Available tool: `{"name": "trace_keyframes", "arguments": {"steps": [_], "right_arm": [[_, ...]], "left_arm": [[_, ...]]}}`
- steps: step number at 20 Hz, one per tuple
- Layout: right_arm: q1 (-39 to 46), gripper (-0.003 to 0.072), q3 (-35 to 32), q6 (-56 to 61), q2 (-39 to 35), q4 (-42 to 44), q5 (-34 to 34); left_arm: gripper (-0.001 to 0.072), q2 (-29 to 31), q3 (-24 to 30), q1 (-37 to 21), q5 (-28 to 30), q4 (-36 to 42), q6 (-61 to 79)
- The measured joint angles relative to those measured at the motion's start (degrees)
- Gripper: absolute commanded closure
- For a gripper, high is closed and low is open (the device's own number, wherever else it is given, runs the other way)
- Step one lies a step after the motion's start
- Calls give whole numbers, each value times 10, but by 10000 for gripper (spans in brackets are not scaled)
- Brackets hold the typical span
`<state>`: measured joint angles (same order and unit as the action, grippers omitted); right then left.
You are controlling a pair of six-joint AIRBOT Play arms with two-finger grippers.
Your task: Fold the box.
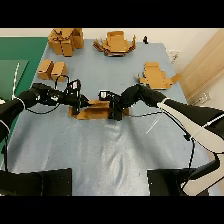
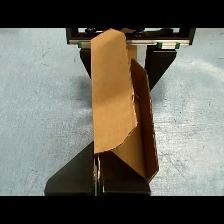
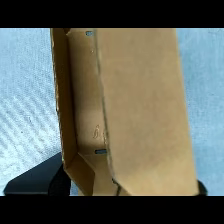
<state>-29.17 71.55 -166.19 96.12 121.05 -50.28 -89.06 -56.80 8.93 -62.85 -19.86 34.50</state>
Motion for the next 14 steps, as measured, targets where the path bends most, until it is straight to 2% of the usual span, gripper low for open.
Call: {"name": "trace_keyframes", "arguments": {"steps": [13,14], "right_arm": [[-26,344,5,44,-1,-50,3],[-27,333,6,45,-1,-52,3]], "left_arm": [[694,0,0,0,-2,2,0],[600,0,0,0,-1,2,0]]}}
